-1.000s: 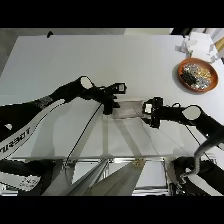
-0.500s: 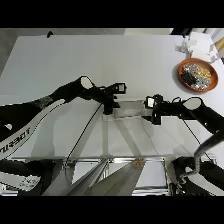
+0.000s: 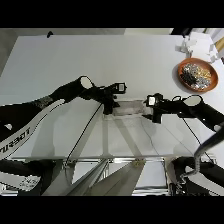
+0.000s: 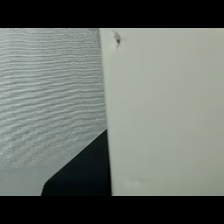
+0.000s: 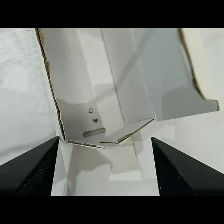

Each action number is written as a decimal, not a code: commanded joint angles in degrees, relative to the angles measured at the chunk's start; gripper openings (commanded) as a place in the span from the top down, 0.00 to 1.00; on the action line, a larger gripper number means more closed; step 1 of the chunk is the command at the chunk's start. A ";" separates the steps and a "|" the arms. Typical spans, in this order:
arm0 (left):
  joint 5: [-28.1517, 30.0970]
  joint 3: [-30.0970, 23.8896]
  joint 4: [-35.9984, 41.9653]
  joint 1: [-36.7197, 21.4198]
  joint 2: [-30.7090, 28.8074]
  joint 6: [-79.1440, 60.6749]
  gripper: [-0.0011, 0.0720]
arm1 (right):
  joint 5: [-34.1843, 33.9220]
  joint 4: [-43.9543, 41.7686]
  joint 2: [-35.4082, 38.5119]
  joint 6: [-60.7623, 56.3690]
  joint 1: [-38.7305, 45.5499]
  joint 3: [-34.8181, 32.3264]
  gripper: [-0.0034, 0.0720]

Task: Fold the box and place the chain.

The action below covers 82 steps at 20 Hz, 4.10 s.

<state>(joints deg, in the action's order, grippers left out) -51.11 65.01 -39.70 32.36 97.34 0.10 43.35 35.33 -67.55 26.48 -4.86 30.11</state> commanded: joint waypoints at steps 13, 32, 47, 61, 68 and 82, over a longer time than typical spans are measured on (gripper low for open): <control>-0.11 -0.02 0.00 0.00 -0.02 0.00 0.97 | 2.12 -6.29 -2.60 4.11 0.04 0.13 0.12; -0.11 -0.02 0.00 0.00 -0.02 0.00 0.97 | 6.97 -6.75 -6.36 6.38 -0.70 0.13 0.23; -0.11 -0.02 0.00 0.00 -0.04 0.00 0.97 | 4.98 -7.37 -11.13 7.08 -0.85 0.13 0.23; -0.11 -0.02 0.00 0.00 -0.04 0.00 0.97 | 4.02 -9.07 -11.63 8.52 -0.85 0.13 0.45; -0.11 -0.02 0.00 0.00 -0.04 0.00 0.97 | 4.37 -9.03 -11.61 8.04 -0.83 0.13 0.53; -0.11 -0.02 0.00 0.00 -0.04 0.00 0.97 | 4.72 -8.59 -11.61 8.04 -0.83 0.13 0.53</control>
<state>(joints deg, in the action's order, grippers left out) -51.24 65.01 -39.70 32.38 97.32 0.12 48.05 26.72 -79.15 34.57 -5.67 30.28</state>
